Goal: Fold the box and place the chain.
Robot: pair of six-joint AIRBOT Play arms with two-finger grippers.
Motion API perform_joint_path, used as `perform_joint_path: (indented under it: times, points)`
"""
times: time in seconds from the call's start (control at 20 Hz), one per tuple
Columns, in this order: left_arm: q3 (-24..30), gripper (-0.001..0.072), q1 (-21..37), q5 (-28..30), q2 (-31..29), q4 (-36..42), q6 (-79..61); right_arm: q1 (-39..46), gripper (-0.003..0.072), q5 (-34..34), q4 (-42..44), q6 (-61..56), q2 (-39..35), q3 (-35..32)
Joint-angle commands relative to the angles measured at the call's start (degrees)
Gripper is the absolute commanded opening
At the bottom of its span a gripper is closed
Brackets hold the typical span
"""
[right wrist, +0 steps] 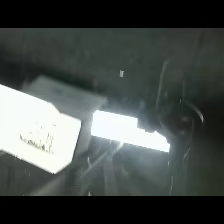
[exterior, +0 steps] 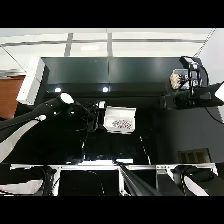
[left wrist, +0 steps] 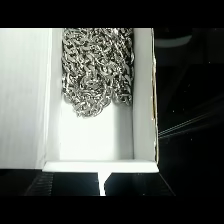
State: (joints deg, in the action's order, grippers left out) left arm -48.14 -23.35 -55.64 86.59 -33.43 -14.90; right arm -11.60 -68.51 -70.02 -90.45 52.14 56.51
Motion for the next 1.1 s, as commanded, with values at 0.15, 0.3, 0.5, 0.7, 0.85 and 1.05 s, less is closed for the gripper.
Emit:
perform_joint_path:
  times: [0.15,0.3,0.5,0.7,0.85,1.05]
  points:
    - [0.0,0.0343,-0.2,3.5,-0.3,0.2,3.9,-0.1,0.0712,15.2,8.7,5.1,9.2,0.0]
    - [0.0,0.0343,-0.2,4.8,-0.4,0.0,6.4,-0.1,0.0711,19.7,20.4,14.8,15.9,0.0]
    - [0.0,0.0343,-0.2,4.6,-0.4,0.0,6.3,-3.3,0.0709,20.8,21.3,29.0,21.9,0.0]
    - [0.0,0.0343,-0.2,4.9,-0.4,0.0,6.2,-5.0,0.0709,15.5,21.3,49.7,22.0,1.2]
    - [0.0,0.0343,-0.2,4.9,-0.4,0.0,6.2,-5.3,0.0708,10.0,21.3,65.9,22.0,1.6]
    - [0.0,0.0343,-0.2,4.7,-0.4,0.1,6.2,-7.4,0.0709,9.8,20.5,71.5,22.2,1.1]
